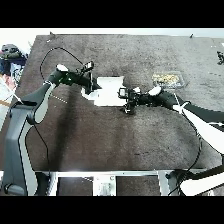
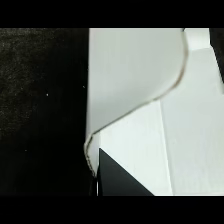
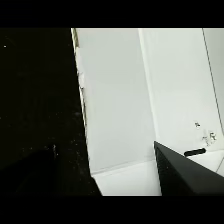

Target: Fold the box and place the chain.

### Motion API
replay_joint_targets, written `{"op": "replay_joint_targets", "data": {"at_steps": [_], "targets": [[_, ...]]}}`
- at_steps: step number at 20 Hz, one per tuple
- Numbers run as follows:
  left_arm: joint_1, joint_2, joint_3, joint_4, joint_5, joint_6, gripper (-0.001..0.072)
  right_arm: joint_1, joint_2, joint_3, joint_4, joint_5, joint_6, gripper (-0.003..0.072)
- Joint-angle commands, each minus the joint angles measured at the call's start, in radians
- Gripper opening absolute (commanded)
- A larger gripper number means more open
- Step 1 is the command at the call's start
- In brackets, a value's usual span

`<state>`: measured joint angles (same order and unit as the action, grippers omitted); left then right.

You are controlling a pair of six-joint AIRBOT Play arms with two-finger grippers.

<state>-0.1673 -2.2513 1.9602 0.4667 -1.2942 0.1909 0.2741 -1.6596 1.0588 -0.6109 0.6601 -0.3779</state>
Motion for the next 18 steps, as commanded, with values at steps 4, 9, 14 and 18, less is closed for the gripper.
{"op": "replay_joint_targets", "data": {"at_steps": [4,9,14,18], "targets": [[0.000,-0.003,0.000,0.000,0.004,0.000,0.0012,-0.009,-0.001,0.004,0.032,-0.037,0.016,0.0713],[0.000,-0.003,0.000,0.000,0.004,0.000,0.0012,-0.064,0.000,0.055,0.091,-0.001,0.032,0.0715],[0.000,-0.003,0.000,0.000,0.005,0.000,0.0012,-0.083,-0.001,0.122,0.090,0.059,0.034,0.0715],[0.000,-0.003,0.000,0.000,0.005,0.001,0.0012,-0.089,-0.006,0.150,0.052,0.058,0.034,0.0665]]}}
